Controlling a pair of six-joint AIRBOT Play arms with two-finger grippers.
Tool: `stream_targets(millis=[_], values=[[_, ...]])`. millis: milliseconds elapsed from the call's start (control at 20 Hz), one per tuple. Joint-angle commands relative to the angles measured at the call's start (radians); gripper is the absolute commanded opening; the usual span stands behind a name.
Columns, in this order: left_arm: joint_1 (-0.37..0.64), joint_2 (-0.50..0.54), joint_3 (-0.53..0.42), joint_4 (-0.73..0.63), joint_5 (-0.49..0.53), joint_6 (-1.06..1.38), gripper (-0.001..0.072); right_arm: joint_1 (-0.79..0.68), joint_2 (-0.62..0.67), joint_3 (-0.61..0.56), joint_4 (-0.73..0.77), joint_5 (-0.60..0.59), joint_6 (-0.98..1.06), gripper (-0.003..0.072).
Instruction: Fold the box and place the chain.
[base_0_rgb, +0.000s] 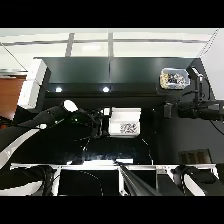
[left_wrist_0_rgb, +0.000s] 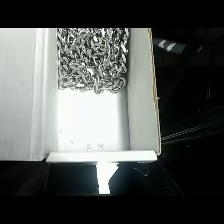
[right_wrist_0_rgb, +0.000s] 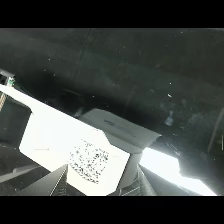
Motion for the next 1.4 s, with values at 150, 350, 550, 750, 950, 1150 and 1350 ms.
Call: stream_targets(millis=[150, 350, 550, 750, 950, 1150, 1350], values=[[-0.005, 0.0, 0.002, -0.004, 0.039, -0.015, 0.0674, 0.001, -0.001, -0.002, -0.049, 0.0, -0.001, 0.0516], [-0.005, 0.0, 0.002, 0.0, 0.032, -0.015, 0.0333, 0.006, -0.003, -0.002, -0.094, -0.005, -0.051, 0.0692], [-0.005, 0.0, 0.002, 0.0, 0.032, -0.015, 0.0333, 0.008, -0.041, -0.001, -0.084, -0.109, -0.149, 0.0691], [-0.005, 0.0, 0.002, 0.0, 0.032, -0.015, 0.0334, 0.008, -0.172, 0.011, -0.039, -0.208, -0.198, 0.069], [-0.005, 0.0, 0.002, 0.0, 0.032, -0.015, 0.0335, 0.008, -0.335, 0.031, 0.33, -0.129, -0.424, 0.069], [-0.006, 0.0, 0.002, 0.0, 0.032, -0.015, 0.0335, 0.009, -0.402, 0.031, 0.411, -0.003, -0.575, 0.069], [-0.005, 0.0, 0.002, 0.0, 0.032, -0.015, 0.0335, 0.052, -0.425, 0.031, 0.28, 0.064, -0.591, 0.069]])
